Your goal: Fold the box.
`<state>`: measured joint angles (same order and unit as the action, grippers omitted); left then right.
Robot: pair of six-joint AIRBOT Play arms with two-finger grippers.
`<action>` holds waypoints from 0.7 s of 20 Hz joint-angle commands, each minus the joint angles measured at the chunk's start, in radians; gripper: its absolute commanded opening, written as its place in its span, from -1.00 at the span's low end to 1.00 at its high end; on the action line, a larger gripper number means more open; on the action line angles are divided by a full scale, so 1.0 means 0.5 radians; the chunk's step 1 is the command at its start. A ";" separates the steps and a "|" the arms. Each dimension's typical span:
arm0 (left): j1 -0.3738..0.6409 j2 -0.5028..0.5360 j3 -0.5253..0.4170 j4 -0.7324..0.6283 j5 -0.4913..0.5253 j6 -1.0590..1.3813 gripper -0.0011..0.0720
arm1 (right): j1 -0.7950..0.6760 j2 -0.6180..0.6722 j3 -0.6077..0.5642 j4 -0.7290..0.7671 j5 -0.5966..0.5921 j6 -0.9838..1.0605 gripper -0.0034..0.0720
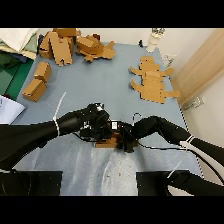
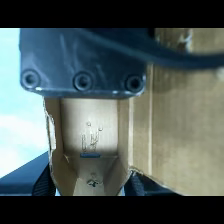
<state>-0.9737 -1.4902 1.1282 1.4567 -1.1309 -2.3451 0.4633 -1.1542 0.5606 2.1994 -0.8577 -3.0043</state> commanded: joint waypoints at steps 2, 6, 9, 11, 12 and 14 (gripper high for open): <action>-0.012 0.000 0.002 0.018 -0.100 -0.002 0.31 | 0.000 0.000 0.001 0.002 0.001 0.002 0.32; -0.059 -0.019 0.000 0.058 -0.012 -0.006 -0.38 | 0.000 0.000 0.001 0.002 0.007 0.002 0.32; -0.074 -0.033 0.000 0.050 0.047 -0.007 -0.39 | 0.000 0.000 0.001 0.002 0.006 0.002 0.32; -0.074 -0.034 0.000 0.052 0.039 -0.006 -0.40 | 0.000 0.000 0.001 0.001 0.007 0.002 0.32; -0.074 -0.034 0.000 0.051 0.043 -0.005 -0.83 | 0.000 0.000 0.001 0.002 0.007 0.002 0.32; -0.083 -0.034 0.000 0.054 0.071 -0.002 -0.93 | 0.000 0.000 0.001 0.001 0.007 0.002 0.32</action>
